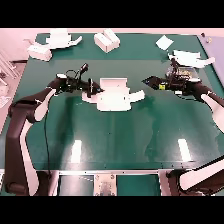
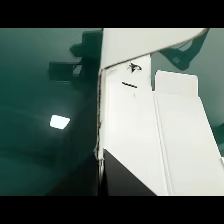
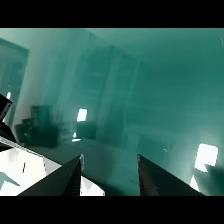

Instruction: Fold the box and place the chain.

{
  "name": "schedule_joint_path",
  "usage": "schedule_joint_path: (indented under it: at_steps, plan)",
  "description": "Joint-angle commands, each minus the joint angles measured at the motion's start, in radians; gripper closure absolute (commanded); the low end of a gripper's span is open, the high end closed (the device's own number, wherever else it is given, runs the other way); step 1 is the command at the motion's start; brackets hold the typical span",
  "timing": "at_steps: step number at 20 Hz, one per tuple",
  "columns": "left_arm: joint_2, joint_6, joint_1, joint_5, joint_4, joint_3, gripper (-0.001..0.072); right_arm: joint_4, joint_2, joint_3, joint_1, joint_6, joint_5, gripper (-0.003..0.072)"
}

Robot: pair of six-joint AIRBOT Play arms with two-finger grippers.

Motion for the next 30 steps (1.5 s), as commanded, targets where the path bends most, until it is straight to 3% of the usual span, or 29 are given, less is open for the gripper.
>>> schedule_joint_path:
  at_steps: [1,11,25,27,30]
  plan:
    - [0.000,0.090,0.000,-0.004,-0.010,-0.014,0.0691,0.021,0.001,0.001,0.003,-0.021,0.000,0.0267]
    - [0.000,0.174,-0.006,0.011,0.093,-0.014,0.0691,0.020,0.001,0.001,0.003,-0.047,0.000,0.0267]
    - [0.000,0.172,-0.006,0.011,0.058,-0.014,0.0689,0.032,0.001,0.000,-0.002,-0.096,0.002,0.0271]
    - [0.000,0.173,-0.006,0.011,0.055,-0.014,0.0689,0.047,0.010,-0.001,-0.004,-0.146,0.027,0.0344]
    - [0.000,0.173,-0.006,0.011,0.052,-0.014,0.0689,0.055,0.102,-0.040,0.019,-0.244,0.026,0.0345]
